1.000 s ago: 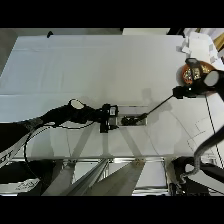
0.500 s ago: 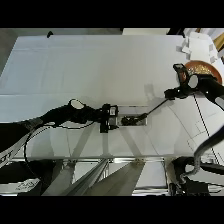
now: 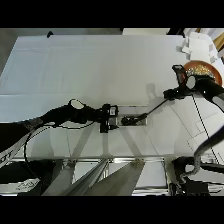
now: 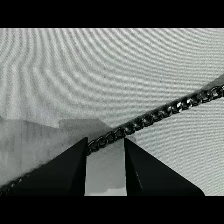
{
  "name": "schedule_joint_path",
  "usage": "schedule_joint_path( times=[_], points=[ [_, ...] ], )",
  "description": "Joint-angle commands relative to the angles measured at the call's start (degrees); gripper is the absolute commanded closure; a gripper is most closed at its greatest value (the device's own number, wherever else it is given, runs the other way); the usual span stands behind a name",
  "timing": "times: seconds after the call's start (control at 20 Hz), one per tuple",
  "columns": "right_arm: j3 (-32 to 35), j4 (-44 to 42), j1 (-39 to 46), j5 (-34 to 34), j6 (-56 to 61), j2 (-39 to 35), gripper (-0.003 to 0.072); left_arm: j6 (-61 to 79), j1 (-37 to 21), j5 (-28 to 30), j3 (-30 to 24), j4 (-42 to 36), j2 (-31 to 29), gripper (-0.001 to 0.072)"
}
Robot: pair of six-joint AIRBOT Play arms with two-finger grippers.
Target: Fold the box and place the chain.
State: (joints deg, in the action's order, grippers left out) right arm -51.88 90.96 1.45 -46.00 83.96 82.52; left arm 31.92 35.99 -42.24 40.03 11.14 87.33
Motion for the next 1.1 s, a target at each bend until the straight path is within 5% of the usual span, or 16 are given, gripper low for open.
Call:
schedule_joint_path(
  times=[0.0,0.1,0.2,0.4,1.05],
  points=[
    [0.02,0.13,-0.07,-0.98,0.26,0.24,0.0533,0.00,-0.04,0.00,0.04,0.00,0.00,0.0636],
    [0.04,0.13,-0.07,-1.44,0.26,0.22,0.0540,0.00,-0.04,0.00,0.04,0.02,0.00,0.0636],
    [0.04,0.11,-0.07,-1.99,0.22,0.22,0.0669,0.00,-0.04,0.02,0.04,0.02,0.00,0.0636],
    [0.02,-0.07,-0.07,-3.32,-0.04,-3.54,0.0670,0.00,-0.04,0.02,0.04,0.02,0.00,0.0636],
    [-0.04,-22.97,-0.09,-23.17,-8.02,-46.47,0.0670,0.00,-0.04,0.02,0.04,0.02,0.00,0.0636]
  ],
)
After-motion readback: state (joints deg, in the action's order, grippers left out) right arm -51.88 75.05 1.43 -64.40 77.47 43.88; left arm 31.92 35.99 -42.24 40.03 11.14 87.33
